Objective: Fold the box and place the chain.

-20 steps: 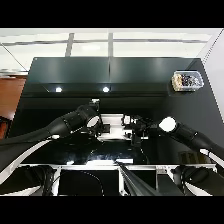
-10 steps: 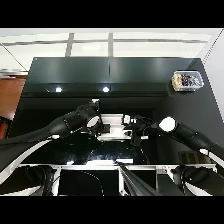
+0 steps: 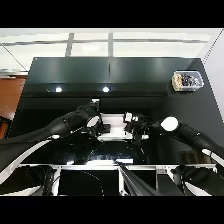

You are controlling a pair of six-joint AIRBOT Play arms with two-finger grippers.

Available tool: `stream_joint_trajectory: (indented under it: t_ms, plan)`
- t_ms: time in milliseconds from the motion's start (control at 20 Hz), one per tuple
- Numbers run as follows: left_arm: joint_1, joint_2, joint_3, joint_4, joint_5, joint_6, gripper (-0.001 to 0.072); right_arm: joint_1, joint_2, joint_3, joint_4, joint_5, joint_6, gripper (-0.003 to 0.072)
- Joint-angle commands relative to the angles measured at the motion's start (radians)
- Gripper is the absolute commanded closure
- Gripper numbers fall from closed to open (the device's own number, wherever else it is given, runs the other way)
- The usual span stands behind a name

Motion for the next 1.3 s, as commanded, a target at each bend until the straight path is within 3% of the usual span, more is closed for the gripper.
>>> stream_joint_trajectory:
  t_ms: [0, 200, 350, 450, 650, 850, 1050, 1100, 1150, 1200, 1250]
  plan:
    - [0.000, 0.000, 0.000, 0.002, -0.003, 0.001, 0.0677, -0.092, 0.087, 0.001, -0.100, 0.105, 0.224, 0.0623]
    - [0.000, 0.000, 0.000, 0.002, -0.003, 0.001, 0.0677, -0.361, 0.248, 0.001, -0.330, 0.343, 0.885, 0.0624]
    - [0.000, 0.000, 0.000, 0.002, -0.003, 0.001, 0.0678, -0.593, 0.257, -0.018, -0.397, 0.394, 1.256, 0.0641]
    - [0.000, 0.000, 0.000, 0.002, -0.003, 0.001, 0.0678, -0.673, 0.245, -0.061, -0.371, 0.389, 1.291, 0.0641]
    - [0.000, 0.000, 0.000, 0.002, -0.006, 0.001, 0.0677, -0.666, 0.097, -0.118, -0.262, 0.448, 1.274, 0.0641]
    - [0.000, 0.000, 0.000, 0.002, -0.006, 0.001, 0.0678, -0.556, -0.081, -0.120, 0.024, 0.465, 1.083, 0.0641]
    - [0.000, 0.000, 0.000, 0.002, -0.007, 0.001, 0.0677, -0.435, -0.111, -0.089, 0.193, 0.474, 0.956, 0.0606]
    - [0.000, 0.000, 0.000, 0.002, -0.007, 0.001, 0.0678, -0.404, -0.111, -0.067, 0.189, 0.483, 0.956, 0.0415]
    - [0.000, 0.000, 0.000, 0.002, -0.007, 0.001, 0.0677, -0.381, -0.111, -0.047, 0.191, 0.494, 0.956, 0.0141]
    - [0.000, 0.000, 0.000, 0.002, -0.007, 0.001, 0.0678, -0.359, -0.111, -0.021, 0.183, 0.502, 0.956, 0.0074]
    - [0.000, 0.000, 0.000, 0.002, -0.007, 0.001, 0.0678, -0.339, -0.111, 0.002, 0.171, 0.506, 0.956, 0.0074]
